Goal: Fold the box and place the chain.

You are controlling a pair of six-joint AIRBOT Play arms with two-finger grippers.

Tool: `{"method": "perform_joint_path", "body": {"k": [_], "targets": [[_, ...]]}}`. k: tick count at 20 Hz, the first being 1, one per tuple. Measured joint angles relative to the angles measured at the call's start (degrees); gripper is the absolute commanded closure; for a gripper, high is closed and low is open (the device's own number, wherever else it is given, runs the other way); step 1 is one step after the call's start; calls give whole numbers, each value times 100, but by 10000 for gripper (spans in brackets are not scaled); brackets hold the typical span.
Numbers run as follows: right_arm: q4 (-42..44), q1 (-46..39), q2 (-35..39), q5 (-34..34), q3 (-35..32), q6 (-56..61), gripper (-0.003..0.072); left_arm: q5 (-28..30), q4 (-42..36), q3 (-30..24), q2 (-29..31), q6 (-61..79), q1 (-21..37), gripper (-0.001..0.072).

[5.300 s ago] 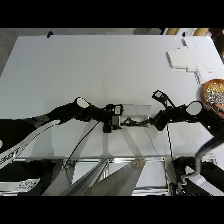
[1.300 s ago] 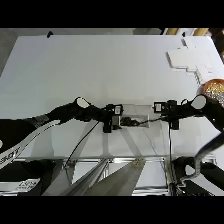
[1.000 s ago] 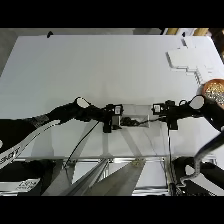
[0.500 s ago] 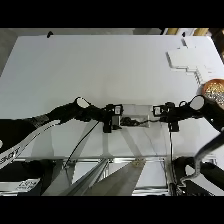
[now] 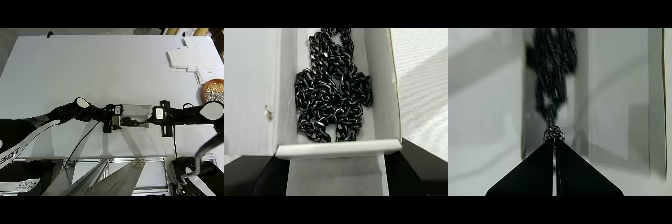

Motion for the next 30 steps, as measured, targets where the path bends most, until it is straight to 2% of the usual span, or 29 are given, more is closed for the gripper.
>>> {"method": "perform_joint_path", "body": {"k": [6, 10, 11, 13, 15, 21, 27, 28, 29, 30], "targets": [[678, 1285, 98, -1040, 0, 42, 675, 2, 0, -2, 0, 0, 0, 435], [776, 1624, -162, -1532, 0, 293, 673, 2, 0, 0, 0, 0, 0, 435], [782, 1659, -260, -1606, 0, 337, 635, 2, -2, -2, 0, 0, 0, 435], [785, 1703, -435, -1753, 11, 400, 514, 2, 0, 0, 0, 0, 0, 435], [758, 1670, -522, -1766, 87, 442, 508, 2, 0, 0, 0, 0, 0, 435], [105, 861, -426, -876, 839, 527, 509, 2, 0, -2, 0, 0, 0, 435], [-634, -575, -417, -323, 1043, 850, 538, 2, 0, 0, 0, 0, 0, 435], [-734, -769, -446, -273, 1040, 876, 556, 2, 0, -2, 0, 0, 0, 435], [-807, -935, -501, -254, 1023, 885, 640, 2, 0, 0, 0, 0, 0, 435], [-872, -1075, -584, -210, 986, 901, 675, 2, 0, 0, 0, 0, 0, 435]]}}
